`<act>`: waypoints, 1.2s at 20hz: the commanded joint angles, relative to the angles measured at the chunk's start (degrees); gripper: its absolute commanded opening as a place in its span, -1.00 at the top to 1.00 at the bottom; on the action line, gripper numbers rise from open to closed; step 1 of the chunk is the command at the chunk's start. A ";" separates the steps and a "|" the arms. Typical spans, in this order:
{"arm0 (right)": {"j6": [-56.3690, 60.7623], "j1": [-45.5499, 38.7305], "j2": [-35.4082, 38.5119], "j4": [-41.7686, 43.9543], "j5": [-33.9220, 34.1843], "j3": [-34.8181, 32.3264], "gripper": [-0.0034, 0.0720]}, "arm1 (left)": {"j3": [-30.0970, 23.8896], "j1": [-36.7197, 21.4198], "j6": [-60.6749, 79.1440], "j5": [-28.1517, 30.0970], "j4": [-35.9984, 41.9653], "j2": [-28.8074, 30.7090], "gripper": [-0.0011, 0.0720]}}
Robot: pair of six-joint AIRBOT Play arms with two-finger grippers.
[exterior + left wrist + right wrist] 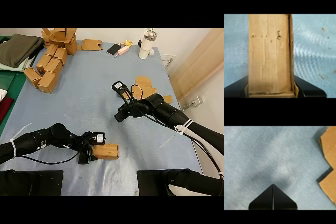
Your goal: Fold the box.
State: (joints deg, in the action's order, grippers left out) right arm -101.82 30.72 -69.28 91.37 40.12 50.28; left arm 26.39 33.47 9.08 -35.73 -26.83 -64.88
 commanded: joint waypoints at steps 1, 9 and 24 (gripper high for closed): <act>0.83 -0.07 -0.04 -0.96 -0.02 0.04 0.90 | 0.09 -0.02 -3.06 2.49 -0.07 1.68 -0.24; 23.96 -0.07 -0.04 -18.47 1.62 0.07 0.90 | 0.09 -17.68 -18.08 18.38 -0.42 7.82 -0.25; 24.00 -0.02 -0.04 -15.87 3.23 0.04 0.90 | 2.56 -67.73 -17.59 20.28 -3.41 2.60 -0.25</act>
